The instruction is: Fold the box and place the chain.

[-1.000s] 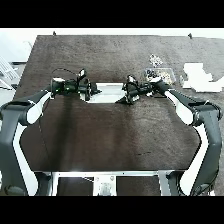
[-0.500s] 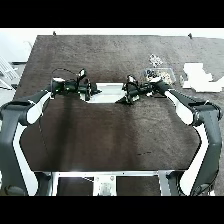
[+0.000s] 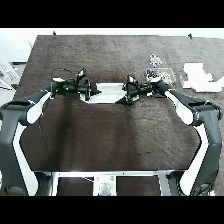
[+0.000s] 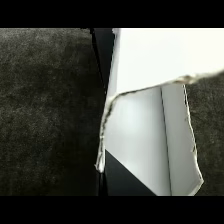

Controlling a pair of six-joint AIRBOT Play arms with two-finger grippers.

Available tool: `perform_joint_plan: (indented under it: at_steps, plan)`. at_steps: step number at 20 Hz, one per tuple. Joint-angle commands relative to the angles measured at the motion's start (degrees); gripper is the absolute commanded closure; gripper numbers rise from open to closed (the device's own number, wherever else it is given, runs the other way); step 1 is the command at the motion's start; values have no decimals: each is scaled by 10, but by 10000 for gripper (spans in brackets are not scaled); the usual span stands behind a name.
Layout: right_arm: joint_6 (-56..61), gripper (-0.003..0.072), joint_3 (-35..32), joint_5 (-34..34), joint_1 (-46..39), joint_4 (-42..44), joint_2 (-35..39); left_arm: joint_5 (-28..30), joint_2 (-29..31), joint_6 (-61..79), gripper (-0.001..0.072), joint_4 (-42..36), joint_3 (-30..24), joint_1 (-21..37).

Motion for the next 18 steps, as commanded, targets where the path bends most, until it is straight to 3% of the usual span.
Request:
perform_joint_plan:
  at_steps: [1, 6, 7, 8, 18]
  plan:
    - [1, 105, 0, -2, 0, 0, 0, -4, 1, 0, 690, -14, 0, 0]
    - [1, 105, 0, -2, 0, 0, 0, -22, 1, 5, 688, -17, 0, 0]
    - [1, 106, 0, -2, 0, 0, 0, -24, 1, 6, 574, -16, 2, 0]
    - [1, 105, 0, -2, 0, 0, 0, -24, 1, 6, 416, -17, 2, 0]
    - [1, 105, 0, -2, 0, 0, 0, -81, 35, 0, 409, 5, 3, 30]
